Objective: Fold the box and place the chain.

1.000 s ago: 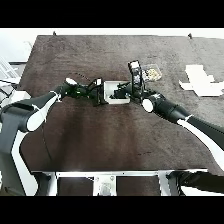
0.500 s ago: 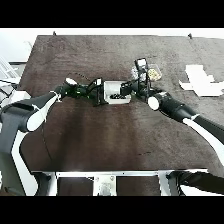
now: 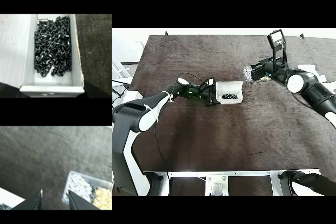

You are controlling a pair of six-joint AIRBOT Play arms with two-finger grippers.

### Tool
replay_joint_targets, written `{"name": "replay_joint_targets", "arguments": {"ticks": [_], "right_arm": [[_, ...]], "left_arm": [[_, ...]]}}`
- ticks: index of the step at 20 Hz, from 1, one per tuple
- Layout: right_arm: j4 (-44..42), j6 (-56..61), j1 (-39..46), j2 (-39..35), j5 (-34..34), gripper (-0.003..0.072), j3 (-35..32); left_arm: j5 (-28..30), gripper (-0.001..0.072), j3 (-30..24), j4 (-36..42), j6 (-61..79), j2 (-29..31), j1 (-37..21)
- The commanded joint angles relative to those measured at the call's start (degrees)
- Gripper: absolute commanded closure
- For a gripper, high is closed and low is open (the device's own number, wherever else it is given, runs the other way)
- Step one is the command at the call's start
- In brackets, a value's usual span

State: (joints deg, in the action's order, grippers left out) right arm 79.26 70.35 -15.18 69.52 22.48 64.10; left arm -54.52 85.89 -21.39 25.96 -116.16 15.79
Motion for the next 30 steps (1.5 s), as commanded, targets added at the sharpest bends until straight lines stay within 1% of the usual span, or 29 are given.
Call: {"name": "replay_joint_targets", "arguments": {"ticks": [1,4,7,9,11,12,18,24,27,30], "right_arm": [[-19.06,-22.29,5.73,1.73,11.28,0.0311,3.19],[-32.24,-36.22,10.01,5.14,15.80,0.0388,3.23],[-42.93,-48.48,12.00,9.57,18.88,0.0390,3.32],[-47.45,-55.04,12.11,12.94,22.82,0.0391,4.70],[-50.88,-58.99,12.04,16.31,26.69,0.0390,6.99],[-52.00,-59.78,12.02,17.68,26.80,0.0390,8.02],[-52.48,-61.61,11.56,22.88,29.07,0.0390,13.00],[-51.34,-62.05,8.68,25.90,29.83,0.0390,13.94],[-50.01,-62.01,8.11,26.08,33.70,0.0391,14.21],[-46.56,-59.78,7.67,26.08,37.73,0.0390,14.69]], "left_arm": [[0.02,0.0166,-0.02,0.00,0.02,-0.02,0.00],[0.00,0.0166,-0.02,0.00,0.02,-0.02,0.00],[0.02,0.0166,-0.02,0.00,0.00,-0.02,0.00],[0.02,0.0166,-0.02,0.00,0.02,-0.02,0.00],[0.02,0.0166,-0.02,0.00,0.02,-0.02,0.00],[0.02,0.0166,-0.02,0.00,0.02,-0.02,0.00],[0.04,0.0166,-0.02,0.00,0.00,-0.02,0.00],[0.02,0.0166,-0.02,0.00,0.02,-0.02,0.00],[0.00,0.0166,-0.02,0.00,0.02,-0.02,0.00],[0.02,0.0166,-0.02,0.00,0.02,-0.02,0.00]]}}
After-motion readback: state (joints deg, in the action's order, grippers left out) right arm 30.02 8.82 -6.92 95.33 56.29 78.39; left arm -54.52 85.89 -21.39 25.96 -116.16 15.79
